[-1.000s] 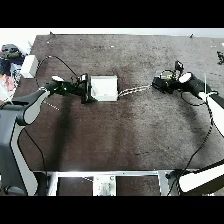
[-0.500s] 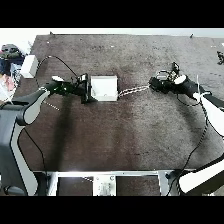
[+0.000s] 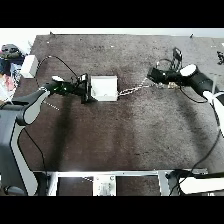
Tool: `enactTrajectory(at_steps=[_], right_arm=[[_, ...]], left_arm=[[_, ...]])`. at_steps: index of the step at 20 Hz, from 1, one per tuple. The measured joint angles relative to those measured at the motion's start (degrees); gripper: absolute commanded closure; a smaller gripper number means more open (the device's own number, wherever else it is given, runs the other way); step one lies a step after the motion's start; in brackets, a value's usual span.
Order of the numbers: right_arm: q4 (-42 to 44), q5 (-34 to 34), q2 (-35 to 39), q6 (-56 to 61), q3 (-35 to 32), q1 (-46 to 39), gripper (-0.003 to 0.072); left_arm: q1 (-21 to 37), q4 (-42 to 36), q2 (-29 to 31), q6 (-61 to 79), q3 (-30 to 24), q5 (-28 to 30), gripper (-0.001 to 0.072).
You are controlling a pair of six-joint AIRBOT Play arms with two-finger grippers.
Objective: Fold the box and place the chain.
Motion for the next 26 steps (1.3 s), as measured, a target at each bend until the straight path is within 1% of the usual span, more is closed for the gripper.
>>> enactTrajectory(at_steps=[2, 5, 7, 9, 11, 14, 17, 21, 22, 23, 26], right_arm=[[0.2, 0.3, 5.5, -1.4, 0.0, 3.7, 0.0678], [-0.1, -1.9, 12.5, -2.9, 0.6, 9.6, 0.0678], [-0.7, -4.5, 15.4, -3.5, 1.5, 13.3, 0.0678], [-1.0, -6.8, 16.6, -3.8, 2.4, 16.7, 0.0679], [-1.2, -9.0, 16.6, -4.0, 2.8, 20.2, 0.0678], [-1.4, -10.8, 14.4, -4.0, 3.1, 24.2, 0.0678], [-1.5, -11.5, 10.7, -4.1, 3.2, 26.8, 0.0678], [-1.6, -12.0, 5.2, -3.7, 3.3, 28.1, 0.0676], [-1.5, -12.0, 3.8, -3.5, 3.3, 28.2, 0.0541], [-1.6, -12.1, 2.5, -3.1, 3.3, 28.2, 0.0455], [-2.3, -12.0, -0.2, -2.7, 3.3, 27.8, 0.0453]], left_arm=[[0.0, 0.0, 0.0, 0.0, 0.0, 0.0, 0.0359], [0.0, 0.0, 0.0, 0.0, 0.0, 0.0, 0.0359], [0.0, 0.0, 0.0, 0.0, 0.0, 0.0, 0.0359], [0.0, 0.0, 0.0, 0.0, 0.0, 0.0, 0.0359], [0.0, 0.0, 0.0, 0.0, 0.0, 0.0, 0.0359], [0.0, 0.0, 0.0, 0.0, 0.0, 0.0, 0.0359], [0.0, 0.0, 0.0, 0.0, 0.0, 0.0, 0.0359], [0.0, 0.0, 0.0, 0.0, 0.0, 0.0, 0.0359], [0.0, 0.0, 0.0, 0.0, 0.0, 0.0, 0.0359], [0.0, 0.0, 0.0, 0.0, 0.0, 0.0, 0.0359], [0.0, 0.0, 0.0, 0.0, 0.0, 0.0, 0.0359]])
